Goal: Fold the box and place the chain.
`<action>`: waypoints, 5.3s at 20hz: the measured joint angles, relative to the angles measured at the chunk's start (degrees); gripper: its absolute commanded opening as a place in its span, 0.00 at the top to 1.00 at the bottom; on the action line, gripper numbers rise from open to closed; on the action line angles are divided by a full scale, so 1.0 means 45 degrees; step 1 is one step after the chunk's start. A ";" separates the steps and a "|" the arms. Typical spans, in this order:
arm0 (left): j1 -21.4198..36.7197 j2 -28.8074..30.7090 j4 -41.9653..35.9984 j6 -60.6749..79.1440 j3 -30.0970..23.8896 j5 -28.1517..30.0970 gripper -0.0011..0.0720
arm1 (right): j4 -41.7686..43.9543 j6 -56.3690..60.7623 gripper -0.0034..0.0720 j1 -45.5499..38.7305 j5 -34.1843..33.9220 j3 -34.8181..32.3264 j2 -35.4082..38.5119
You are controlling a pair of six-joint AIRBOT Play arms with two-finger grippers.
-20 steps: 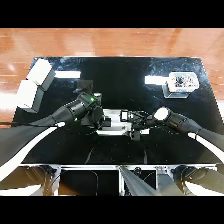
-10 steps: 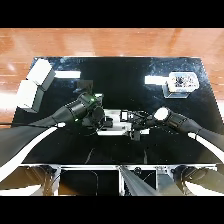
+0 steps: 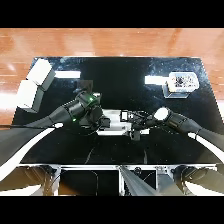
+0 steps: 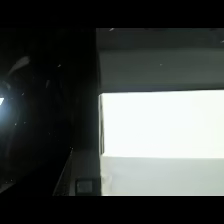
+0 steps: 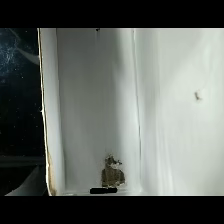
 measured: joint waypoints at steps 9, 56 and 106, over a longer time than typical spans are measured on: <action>0.0000 -0.0228 0.0019 -0.0078 0.0005 -0.0583 0.96 | 0.0015 0.0010 0.32 0.0000 0.0000 0.0000 0.0000; 0.0330 0.0481 0.0719 -0.0389 -0.0835 -0.0889 0.96 | 0.0112 0.1273 0.84 0.0899 -0.1078 0.0029 0.1389; 0.0325 0.0476 0.0476 -0.0389 -0.0835 -0.0967 0.97 | -0.0967 1.5771 0.90 -0.7660 0.4430 -0.0782 0.2516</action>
